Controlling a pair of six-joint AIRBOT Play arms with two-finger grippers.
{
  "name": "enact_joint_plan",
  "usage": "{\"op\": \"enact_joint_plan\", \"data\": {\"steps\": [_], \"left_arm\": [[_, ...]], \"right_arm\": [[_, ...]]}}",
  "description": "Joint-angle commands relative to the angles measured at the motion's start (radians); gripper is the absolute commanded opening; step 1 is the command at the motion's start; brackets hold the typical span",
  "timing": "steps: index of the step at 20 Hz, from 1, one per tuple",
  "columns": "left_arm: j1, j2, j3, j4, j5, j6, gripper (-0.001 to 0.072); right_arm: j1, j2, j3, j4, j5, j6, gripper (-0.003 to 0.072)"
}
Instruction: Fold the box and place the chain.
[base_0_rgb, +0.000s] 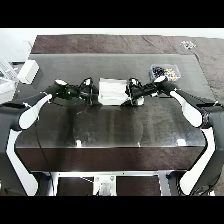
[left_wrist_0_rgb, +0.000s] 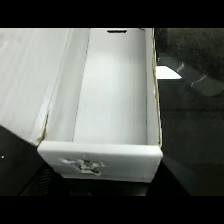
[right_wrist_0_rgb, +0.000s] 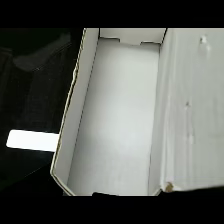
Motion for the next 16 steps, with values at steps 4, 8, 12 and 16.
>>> {"op": "enact_joint_plan", "data": {"steps": [4,8,12,16], "left_arm": [[-0.014,-0.001,0.001,-0.023,-0.011,0.046,0.0714],[-0.024,-0.006,0.002,-0.033,0.001,0.055,0.0714],[-0.024,-0.014,0.002,-0.043,0.006,0.055,0.0712],[-0.024,-0.016,0.002,-0.035,0.012,0.054,0.0712]], "right_arm": [[0.001,0.0,0.0,0.002,-0.001,0.0,0.0583],[0.001,0.0,0.0,0.002,-0.001,0.0,0.0583],[0.001,0.0,0.0,0.002,-0.001,0.0,0.0583],[0.001,0.0,0.0,0.002,-0.001,0.0,0.0583]]}}
